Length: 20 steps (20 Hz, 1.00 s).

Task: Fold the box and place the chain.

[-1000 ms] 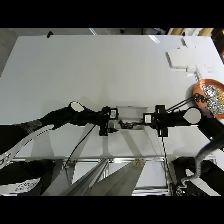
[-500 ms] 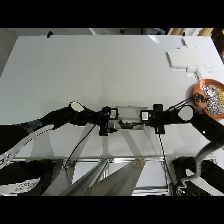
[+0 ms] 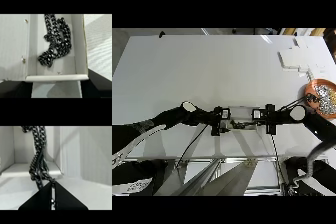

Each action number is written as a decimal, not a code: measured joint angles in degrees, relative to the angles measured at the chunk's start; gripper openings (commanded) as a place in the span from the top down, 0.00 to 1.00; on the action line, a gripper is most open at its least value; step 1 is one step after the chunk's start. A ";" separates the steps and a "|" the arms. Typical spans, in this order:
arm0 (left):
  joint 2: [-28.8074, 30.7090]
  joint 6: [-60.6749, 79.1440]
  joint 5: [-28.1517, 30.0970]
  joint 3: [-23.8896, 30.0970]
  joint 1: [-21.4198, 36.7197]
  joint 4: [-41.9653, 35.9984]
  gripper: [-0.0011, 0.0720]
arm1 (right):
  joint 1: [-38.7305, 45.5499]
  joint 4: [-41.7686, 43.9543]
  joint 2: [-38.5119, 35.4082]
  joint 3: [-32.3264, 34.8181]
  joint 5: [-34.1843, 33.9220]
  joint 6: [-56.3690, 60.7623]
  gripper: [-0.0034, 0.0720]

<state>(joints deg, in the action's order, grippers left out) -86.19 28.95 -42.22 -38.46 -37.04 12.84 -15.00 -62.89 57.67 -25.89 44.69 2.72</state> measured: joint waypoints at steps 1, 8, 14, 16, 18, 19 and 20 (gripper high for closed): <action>0.00 0.00 0.00 0.00 0.00 0.00 0.61 | 0.02 -1.49 -1.60 0.00 0.48 1.88 0.93; 0.00 0.00 0.00 0.00 0.00 0.02 0.61 | 0.02 8.74 -16.65 0.02 6.80 9.18 0.93; 0.00 0.00 0.00 0.00 0.00 0.02 0.61 | -7.15 28.09 -17.84 0.24 3.23 10.64 0.93; 0.00 0.00 0.00 0.00 0.00 0.02 0.61 | -12.24 30.34 -16.09 0.24 -0.76 11.08 0.93; 0.00 0.00 -0.02 0.00 0.00 0.02 0.61 | -16.65 31.43 -13.53 0.24 -5.92 12.48 0.93; 0.00 0.00 0.00 0.00 0.00 0.02 0.61 | -18.27 31.82 -12.09 0.24 -8.31 13.18 0.92; 0.00 0.00 0.00 0.00 0.00 0.02 0.61 | -19.37 31.95 -10.75 0.24 -10.01 13.79 0.86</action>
<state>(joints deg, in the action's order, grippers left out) -86.19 28.95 -42.22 -38.46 -37.04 12.86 -34.37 -30.94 46.92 -25.65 34.68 16.51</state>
